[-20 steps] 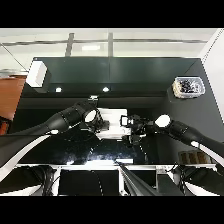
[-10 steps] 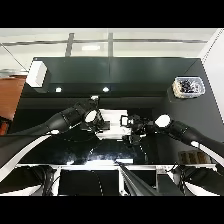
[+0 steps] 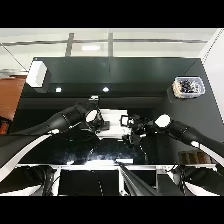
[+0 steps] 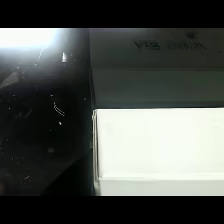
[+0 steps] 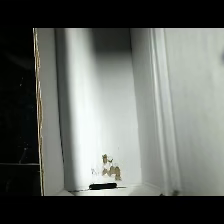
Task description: Fold the box and place the chain.
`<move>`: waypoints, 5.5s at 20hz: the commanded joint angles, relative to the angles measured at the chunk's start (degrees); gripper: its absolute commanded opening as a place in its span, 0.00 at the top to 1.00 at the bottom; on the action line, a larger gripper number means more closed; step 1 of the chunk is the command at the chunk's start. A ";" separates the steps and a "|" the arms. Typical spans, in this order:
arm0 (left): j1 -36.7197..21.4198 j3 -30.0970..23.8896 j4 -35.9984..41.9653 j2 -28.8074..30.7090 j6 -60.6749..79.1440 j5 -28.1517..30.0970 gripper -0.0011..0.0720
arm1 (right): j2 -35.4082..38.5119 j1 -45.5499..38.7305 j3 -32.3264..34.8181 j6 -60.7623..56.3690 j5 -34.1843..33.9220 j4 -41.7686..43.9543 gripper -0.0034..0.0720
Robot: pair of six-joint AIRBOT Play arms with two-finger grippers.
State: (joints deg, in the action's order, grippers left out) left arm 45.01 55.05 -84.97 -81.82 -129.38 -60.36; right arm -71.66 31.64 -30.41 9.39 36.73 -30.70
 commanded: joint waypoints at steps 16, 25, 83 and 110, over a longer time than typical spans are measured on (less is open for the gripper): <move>-0.04 1.27 -4.20 0.13 1.44 -0.63 0.95 | 7.87 -0.44 -0.33 -12.20 2.60 -18.88 0.03; -0.02 1.27 -3.17 -0.81 1.46 -1.73 0.95 | 5.81 2.10 -0.33 -11.78 -1.16 -12.15 0.25; -0.04 1.27 -2.84 -0.81 1.44 -1.36 0.95 | 7.04 -17.94 10.78 -92.85 10.97 1.05 0.93; -0.04 1.27 -3.04 -0.81 1.46 -2.93 0.95 | 6.14 -1.95 -9.16 -106.99 13.16 -19.04 0.41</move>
State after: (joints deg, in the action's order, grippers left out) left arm 44.97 56.27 -87.96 -82.63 -127.94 -63.22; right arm -65.47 26.85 -38.00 -91.31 51.55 -43.51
